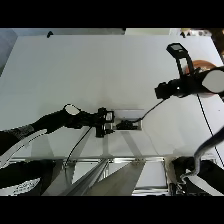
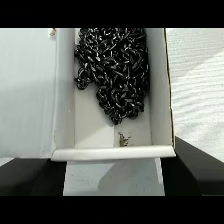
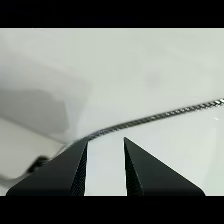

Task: Fold the box and place the chain.

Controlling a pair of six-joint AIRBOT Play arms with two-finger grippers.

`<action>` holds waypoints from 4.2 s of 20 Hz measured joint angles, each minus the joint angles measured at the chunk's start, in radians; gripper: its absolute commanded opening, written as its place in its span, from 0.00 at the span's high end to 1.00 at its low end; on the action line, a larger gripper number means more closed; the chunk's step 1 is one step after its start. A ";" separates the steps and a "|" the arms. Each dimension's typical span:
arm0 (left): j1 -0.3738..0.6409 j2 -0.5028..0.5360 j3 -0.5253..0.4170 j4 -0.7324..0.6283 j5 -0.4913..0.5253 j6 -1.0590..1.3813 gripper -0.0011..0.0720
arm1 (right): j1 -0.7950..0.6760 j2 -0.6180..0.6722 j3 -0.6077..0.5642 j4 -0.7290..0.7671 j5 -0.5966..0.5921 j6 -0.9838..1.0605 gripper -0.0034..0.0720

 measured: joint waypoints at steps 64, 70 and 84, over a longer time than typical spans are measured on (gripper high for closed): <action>0.000 0.000 0.000 0.000 0.000 0.000 0.70 | 0.191 0.297 0.003 0.217 0.200 -0.060 0.93; 0.000 0.000 0.000 0.000 0.000 0.000 0.70 | 0.296 0.303 -0.014 0.238 0.038 -0.058 0.93; 0.000 0.000 0.000 0.000 0.000 0.000 0.70 | 0.495 0.110 -0.278 0.233 -0.256 -0.061 0.93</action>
